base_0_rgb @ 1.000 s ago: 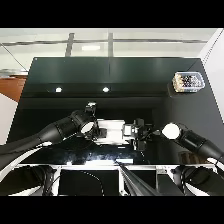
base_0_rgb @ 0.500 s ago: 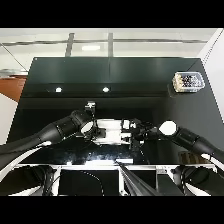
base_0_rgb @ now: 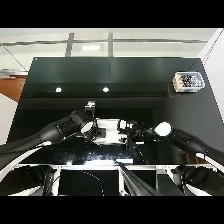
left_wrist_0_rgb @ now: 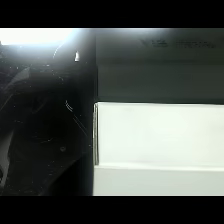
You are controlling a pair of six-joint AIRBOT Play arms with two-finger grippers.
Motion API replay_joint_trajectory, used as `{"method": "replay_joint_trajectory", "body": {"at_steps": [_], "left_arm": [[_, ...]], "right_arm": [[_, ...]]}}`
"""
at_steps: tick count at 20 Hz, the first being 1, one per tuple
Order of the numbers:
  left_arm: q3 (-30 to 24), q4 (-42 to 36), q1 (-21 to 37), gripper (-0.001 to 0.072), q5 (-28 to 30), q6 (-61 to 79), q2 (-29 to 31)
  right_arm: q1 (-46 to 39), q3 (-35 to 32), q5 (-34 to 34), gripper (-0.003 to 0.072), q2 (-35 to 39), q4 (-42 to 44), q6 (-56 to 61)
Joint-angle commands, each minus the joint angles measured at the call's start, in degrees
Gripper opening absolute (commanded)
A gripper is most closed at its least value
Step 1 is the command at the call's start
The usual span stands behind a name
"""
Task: Fold the box and place the chain.
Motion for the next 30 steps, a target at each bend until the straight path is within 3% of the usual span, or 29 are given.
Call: {"method": "replay_joint_trajectory", "body": {"at_steps": [1,2,3,5,6,7,8,9,10,14,19,25,30], "left_arm": [[0.04,0.0,-0.02,0.003,0.11,-0.02,-0.02],[0.04,-0.02,-0.02,0.003,0.09,-0.02,-0.02],[0.04,-0.02,-0.02,0.003,0.07,-0.02,-0.02],[0.04,-0.02,-0.02,0.003,0.09,-0.02,-0.02],[0.04,-0.02,-0.02,0.003,0.09,-0.02,-0.02],[0.04,-0.02,-0.02,0.003,0.09,-0.02,-0.02],[0.04,0.0,-0.02,0.003,0.09,-0.02,-0.02],[0.04,0.0,-0.02,0.003,0.09,-0.02,-0.02],[0.04,0.0,-0.02,0.003,0.09,-0.02,-0.02],[0.04,0.02,-0.02,0.0031,0.09,-0.02,-0.02],[0.04,0.02,-0.02,0.003,0.09,-0.02,-0.02],[0.04,-0.85,0.0,0.0031,-0.39,0.0,-0.02],[0.02,-0.83,0.04,0.003,-0.79,-0.02,-0.02]], "right_arm": [[0.46,0.0,-2.25,0.0339,-0.13,0.07,0.04],[0.46,0.0,-2.38,0.0446,-0.13,0.07,0.02],[0.46,0.0,-2.36,0.0451,-0.13,0.04,0.02],[0.46,0.0,-2.34,0.0254,-0.13,-0.15,0.04],[0.46,0.0,-2.49,0.0357,-0.13,-0.15,0.04],[0.46,0.0,-2.54,0.0412,-0.13,-0.17,0.04],[0.46,0.0,-2.56,0.0339,-0.13,-0.39,0.04],[0.46,0.02,-2.47,0.0108,-0.09,-1.42,0.09],[0.44,0.02,-2.43,0.0064,0.11,-2.32,0.66],[-3.37,0.04,3.1,0.0064,6.64,-12.79,16.87],[-18.64,0.04,14.45,0.0062,17.62,-18.38,43.85],[-36.46,-1.7,18.84,0.0063,16.52,-31.69,81.09],[-38.42,-2.51,27.3,0.0063,8.57,-29.14,83.1]]}}
